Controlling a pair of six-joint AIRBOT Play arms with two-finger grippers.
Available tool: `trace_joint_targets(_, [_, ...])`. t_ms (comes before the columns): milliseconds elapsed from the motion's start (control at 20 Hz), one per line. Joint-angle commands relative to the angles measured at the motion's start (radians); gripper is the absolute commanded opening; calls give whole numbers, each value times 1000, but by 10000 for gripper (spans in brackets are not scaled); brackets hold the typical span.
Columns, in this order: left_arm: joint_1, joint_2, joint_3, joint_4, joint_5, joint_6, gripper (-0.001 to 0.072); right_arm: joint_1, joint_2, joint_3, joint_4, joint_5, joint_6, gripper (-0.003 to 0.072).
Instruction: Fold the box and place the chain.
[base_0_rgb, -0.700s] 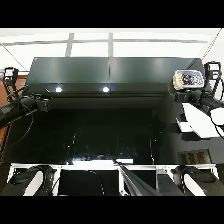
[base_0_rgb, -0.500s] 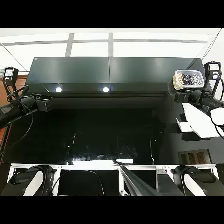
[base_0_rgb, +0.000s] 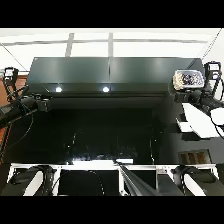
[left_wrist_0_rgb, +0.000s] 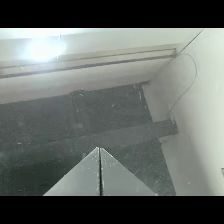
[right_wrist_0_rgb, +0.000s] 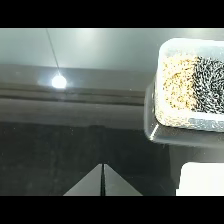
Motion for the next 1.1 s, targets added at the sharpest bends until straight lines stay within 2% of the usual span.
trace_joint_targets(0, [-1,1,0,-2,5,0,27,1,0,0,0,0,0,15])
trace_joint_targets(200, [-1,1,0,-37,34,0,27,1,0,0,67,-55,1,15])
trace_joint_targets(300, [-7,-6,0,-90,156,-3,26,1,0,0,151,-148,1,15])
trace_joint_targets(400, [-10,-41,0,-208,283,-10,27,2,-17,0,168,-264,0,15])
trace_joint_targets(450, [-13,-74,5,-243,323,-10,27,1,-45,0,168,-340,1,15])
trace_joint_targets(500, [-13,-109,15,-255,319,-10,27,1,-83,0,168,-421,0,16])
trace_joint_targets(550, [-17,-150,27,-266,307,-10,27,1,-134,0,171,-504,5,130])
trace_joint_targets(600, [-28,-186,41,-265,288,-10,32,1,-183,0,192,-554,6,457])
trace_joint_targets(650, [-48,-225,56,-265,273,-8,194,0,-230,9,195,-554,5,720])
trace_joint_targets(700, [-68,-257,68,-265,268,-7,582,-9,-265,29,185,-488,3,720])
trace_joint_targets(750, [-87,-285,80,-264,263,-7,714,-31,-292,59,149,-384,0,720])
trace_joint_targets(800, [-95,-304,92,-253,249,-6,714,-66,-308,98,107,-274,0,720])
trace_joint_targets(900, [-97,-325,131,-159,156,-9,714,-201,-320,219,0,-24,2,720])
trace_joint_targets(950, [-97,-328,154,-100,105,-46,713,-283,-320,276,-56,51,8,720])
trace_joint_targets(1050, [-98,-328,217,98,-1,-218,713,-470,-323,373,-170,124,53,720])
